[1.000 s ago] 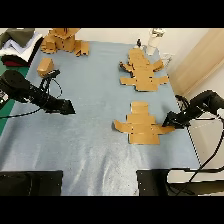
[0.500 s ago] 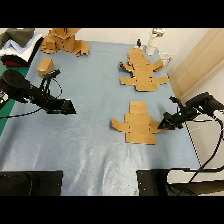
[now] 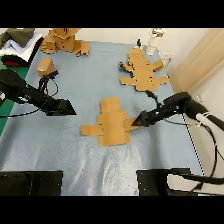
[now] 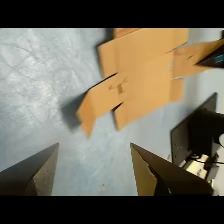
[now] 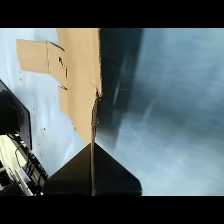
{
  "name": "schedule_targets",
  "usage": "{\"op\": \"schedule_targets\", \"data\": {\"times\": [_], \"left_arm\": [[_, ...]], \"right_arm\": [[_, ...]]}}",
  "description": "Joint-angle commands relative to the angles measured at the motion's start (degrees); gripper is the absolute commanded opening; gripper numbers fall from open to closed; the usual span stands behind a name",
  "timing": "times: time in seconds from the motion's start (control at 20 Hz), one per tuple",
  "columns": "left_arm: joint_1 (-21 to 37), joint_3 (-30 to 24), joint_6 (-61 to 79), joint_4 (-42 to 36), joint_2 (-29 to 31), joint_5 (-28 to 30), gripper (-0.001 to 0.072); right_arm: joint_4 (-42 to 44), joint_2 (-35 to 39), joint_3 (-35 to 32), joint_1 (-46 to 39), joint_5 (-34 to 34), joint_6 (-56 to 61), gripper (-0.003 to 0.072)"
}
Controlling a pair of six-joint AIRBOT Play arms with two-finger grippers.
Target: Fold the box.
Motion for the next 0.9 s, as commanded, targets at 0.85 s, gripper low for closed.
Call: {"op": "schedule_targets", "data": {"times": [0.85], "left_arm": [[0.11, -5.73, 20.87, -17.75, -18.71, -1.09, 0.0566]], "right_arm": [[10.23, 13.40, -20.11, 21.20, 20.57, -6.62, 0.0001]]}}
